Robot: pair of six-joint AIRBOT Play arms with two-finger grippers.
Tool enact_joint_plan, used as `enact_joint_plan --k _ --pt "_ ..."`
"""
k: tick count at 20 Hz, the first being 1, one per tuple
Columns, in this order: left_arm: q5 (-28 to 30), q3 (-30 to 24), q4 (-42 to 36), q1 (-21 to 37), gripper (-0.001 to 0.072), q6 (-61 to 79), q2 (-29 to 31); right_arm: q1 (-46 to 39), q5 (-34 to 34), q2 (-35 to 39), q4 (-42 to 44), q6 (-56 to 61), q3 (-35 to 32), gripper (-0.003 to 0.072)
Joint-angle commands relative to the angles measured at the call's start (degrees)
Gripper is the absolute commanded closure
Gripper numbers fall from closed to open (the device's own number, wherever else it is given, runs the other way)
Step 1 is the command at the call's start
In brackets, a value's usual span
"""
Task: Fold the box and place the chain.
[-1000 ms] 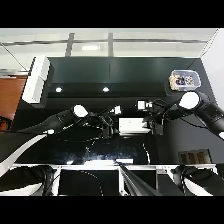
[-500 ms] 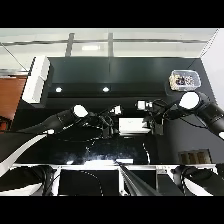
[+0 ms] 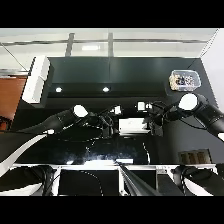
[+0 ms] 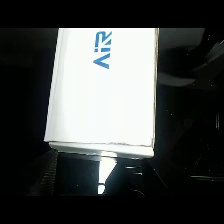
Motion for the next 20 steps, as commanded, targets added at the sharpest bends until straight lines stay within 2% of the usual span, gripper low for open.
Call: enact_joint_plan --k 1,6,11,14,15,16,17,19,20 --pt "0.0 0.0 0.0 0.0 0.0368 0.0 0.0 0.1 -0.5 0.0 -0.1 0.0 -0.9 0.0437" --pt "0.0 0.0 0.0 0.0 0.0368 0.0 0.0 0.1 -0.5 0.5 -0.1 0.6 -0.7 0.0437" --pt "0.0 0.0 0.0 0.0 0.0367 0.0 0.0 0.0 -0.2 4.2 0.7 11.2 -0.7 0.0437" --pt "0.0 0.0 0.0 0.0 0.0368 0.0 0.0 -2.1 1.1 6.9 4.5 17.8 -0.7 0.0438" --pt "0.0 0.0 0.0 0.0 0.0368 0.0 0.0 -3.5 2.2 7.3 6.0 21.7 -0.7 0.0464" --pt "0.0 0.0 0.0 0.0 0.0368 0.0 0.0 -5.0 3.9 7.4 7.7 26.4 -0.7 0.0631" --pt "0.0 0.0 0.0 0.0 0.0368 0.0 0.0 -6.4 5.2 7.4 9.1 31.1 -1.0 0.0673" --pt "0.0 0.0 0.0 0.0 0.0367 0.0 0.0 -8.5 5.0 7.3 14.1 42.3 -2.4 0.0673" --pt "0.0 0.0 0.0 0.0 0.0367 0.0 0.0 -8.9 4.7 7.1 18.2 44.3 -3.4 0.0674"
